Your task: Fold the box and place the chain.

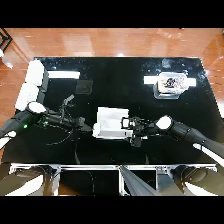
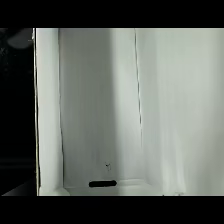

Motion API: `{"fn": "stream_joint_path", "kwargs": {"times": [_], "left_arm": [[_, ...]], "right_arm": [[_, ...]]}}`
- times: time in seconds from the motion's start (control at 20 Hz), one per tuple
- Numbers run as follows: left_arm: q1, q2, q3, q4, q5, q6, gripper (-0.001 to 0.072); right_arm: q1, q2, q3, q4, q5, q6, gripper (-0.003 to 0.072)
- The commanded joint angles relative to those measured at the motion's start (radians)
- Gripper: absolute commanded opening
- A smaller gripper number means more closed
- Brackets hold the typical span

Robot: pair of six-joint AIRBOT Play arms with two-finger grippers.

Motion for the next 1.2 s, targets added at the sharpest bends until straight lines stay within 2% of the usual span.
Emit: {"fn": "stream_joint_path", "kwargs": {"times": [0.0,0.05,0.1,0.15,0.45,0.85,1.0,1.15], "left_arm": [[-0.062,0.071,0.000,0.070,0.097,-0.112,0.0568],[-0.085,0.087,0.000,0.070,0.117,-0.114,0.0570],[-0.110,0.099,0.000,0.071,0.138,-0.114,0.0626],[-0.131,0.107,0.000,0.072,0.147,-0.115,0.0636],[-0.219,0.116,0.001,0.154,0.180,-0.303,0.0634],[-0.357,0.138,0.006,0.201,0.305,-0.437,0.0632],[-0.389,0.138,0.007,0.205,0.346,-0.459,0.0628],[-0.406,0.138,0.020,0.249,0.342,-0.520,0.0613]], "right_arm": [[0.000,0.000,0.000,0.000,0.000,0.000,0.0236],[0.000,0.000,0.000,0.000,0.000,0.000,0.0236],[0.000,0.000,0.000,0.000,0.000,0.000,0.0236],[0.000,0.000,0.000,0.000,0.000,0.000,0.0236],[0.000,0.000,0.000,0.000,0.000,0.000,0.0236],[0.000,0.000,0.000,0.000,0.000,0.000,0.0236],[0.000,0.000,0.000,0.000,0.000,0.000,0.0235],[0.000,0.000,0.000,0.000,0.000,0.000,0.0235]]}}
